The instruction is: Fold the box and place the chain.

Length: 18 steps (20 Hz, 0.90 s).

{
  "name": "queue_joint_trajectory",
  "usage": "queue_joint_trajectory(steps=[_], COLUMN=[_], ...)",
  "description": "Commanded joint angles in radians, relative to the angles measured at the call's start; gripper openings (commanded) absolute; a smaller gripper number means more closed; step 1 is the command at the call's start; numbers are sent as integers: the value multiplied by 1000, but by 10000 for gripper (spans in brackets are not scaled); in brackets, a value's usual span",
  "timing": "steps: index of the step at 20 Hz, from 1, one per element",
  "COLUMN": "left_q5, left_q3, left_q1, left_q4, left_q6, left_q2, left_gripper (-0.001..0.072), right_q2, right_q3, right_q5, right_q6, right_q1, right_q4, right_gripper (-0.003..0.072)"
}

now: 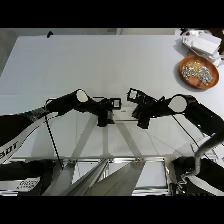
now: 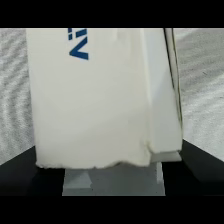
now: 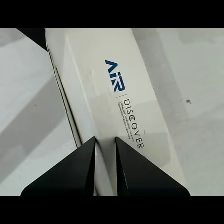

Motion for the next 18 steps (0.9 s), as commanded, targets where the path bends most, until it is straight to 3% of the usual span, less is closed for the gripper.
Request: queue_joint_trajectory(steps=[1, 6, 18], left_q5=[-1, -1, -1], left_q3=[-1, -1, -1], left_q1=[0, 0, 0], left_q4=[-2, -2, -2], left_q6=[-3, -3, -3], left_q2=[1, 1, 1], left_gripper=[133, 133, 133], right_q2=[-1, 0, 31], right_q3=[-11, -14, -14], right_q5=[8, -59, -92], right_q6=[-1, 59, 70], right_q1=[13, 10, 10], right_q4=[-11, -48, -40], right_gripper=[118, 118, 118])
